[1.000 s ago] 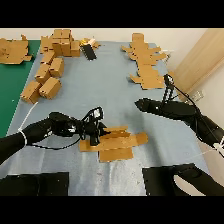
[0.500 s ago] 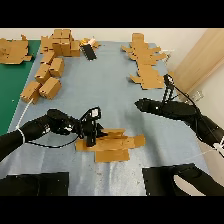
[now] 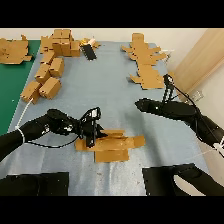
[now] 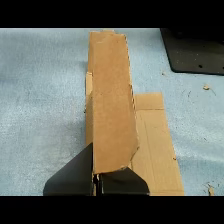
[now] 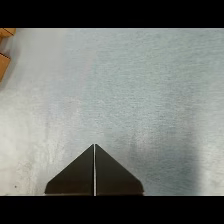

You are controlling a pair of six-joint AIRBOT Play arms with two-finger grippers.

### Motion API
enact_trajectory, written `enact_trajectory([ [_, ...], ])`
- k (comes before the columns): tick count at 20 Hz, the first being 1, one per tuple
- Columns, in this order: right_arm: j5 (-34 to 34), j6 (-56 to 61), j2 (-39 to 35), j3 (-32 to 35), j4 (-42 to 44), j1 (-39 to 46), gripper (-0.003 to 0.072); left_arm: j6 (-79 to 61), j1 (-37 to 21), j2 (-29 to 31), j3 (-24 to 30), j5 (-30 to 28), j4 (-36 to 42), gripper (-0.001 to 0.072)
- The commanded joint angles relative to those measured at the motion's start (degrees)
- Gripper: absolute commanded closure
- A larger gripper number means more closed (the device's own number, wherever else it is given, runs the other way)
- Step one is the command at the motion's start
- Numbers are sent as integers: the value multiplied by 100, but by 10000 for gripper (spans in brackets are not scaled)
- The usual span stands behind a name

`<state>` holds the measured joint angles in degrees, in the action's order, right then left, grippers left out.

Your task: Fold the box.

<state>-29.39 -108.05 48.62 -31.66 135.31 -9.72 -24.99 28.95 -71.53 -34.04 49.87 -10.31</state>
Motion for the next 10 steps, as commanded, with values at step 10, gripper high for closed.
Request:
enact_trajectory([
  [10,-1495,-501,-846,-70,-1303,-125,686,2,0,-2,-7,7,-2,695],
])
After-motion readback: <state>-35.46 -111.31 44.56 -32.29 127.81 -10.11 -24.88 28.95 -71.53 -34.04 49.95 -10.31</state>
